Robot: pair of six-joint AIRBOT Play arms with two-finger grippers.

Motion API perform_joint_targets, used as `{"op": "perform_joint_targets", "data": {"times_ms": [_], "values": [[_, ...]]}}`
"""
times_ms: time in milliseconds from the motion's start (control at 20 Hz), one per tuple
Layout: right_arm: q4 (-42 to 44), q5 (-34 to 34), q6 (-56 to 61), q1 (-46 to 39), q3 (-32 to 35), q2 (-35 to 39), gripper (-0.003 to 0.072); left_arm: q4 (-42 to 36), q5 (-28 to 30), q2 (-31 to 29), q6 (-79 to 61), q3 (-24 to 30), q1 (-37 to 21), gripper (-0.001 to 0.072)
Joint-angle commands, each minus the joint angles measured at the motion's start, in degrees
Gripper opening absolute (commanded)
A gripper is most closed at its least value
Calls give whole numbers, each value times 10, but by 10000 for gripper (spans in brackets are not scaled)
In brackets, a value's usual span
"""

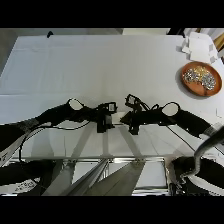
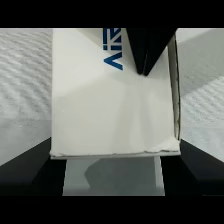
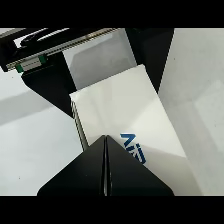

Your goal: Fold the box and place the chain.

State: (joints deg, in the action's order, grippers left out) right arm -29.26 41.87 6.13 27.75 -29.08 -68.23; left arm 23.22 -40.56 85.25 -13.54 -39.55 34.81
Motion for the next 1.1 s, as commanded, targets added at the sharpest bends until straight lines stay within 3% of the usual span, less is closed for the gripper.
{"op": "perform_joint_targets", "data": {"times_ms": [0, 200, 350, 500, 600, 700, 1050], "values": [[-3, -2, 12, 0, -2, 26, 15, -1, 0, 0, 0, 0, -1, 272], [-36, 6, 117, 0, -35, 118, 14, -1, 0, 0, 0, 0, -1, 272], [-213, 60, 366, 0, -71, 197, 14, -1, 0, 0, 0, 0, -1, 272], [-465, 213, 670, 0, -89, 266, 13, -1, 0, 0, 0, 0, -1, 272], [-558, 348, 726, 0, -89, 299, 13, -1, 0, 0, 0, 0, -1, 272], [-586, 410, 745, 0, -85, 320, 13, -1, 0, 0, 0, 0, -1, 272], [-611, 339, 880, 0, -15, 314, 12, -1, 0, 0, 0, 0, -1, 272]]}}
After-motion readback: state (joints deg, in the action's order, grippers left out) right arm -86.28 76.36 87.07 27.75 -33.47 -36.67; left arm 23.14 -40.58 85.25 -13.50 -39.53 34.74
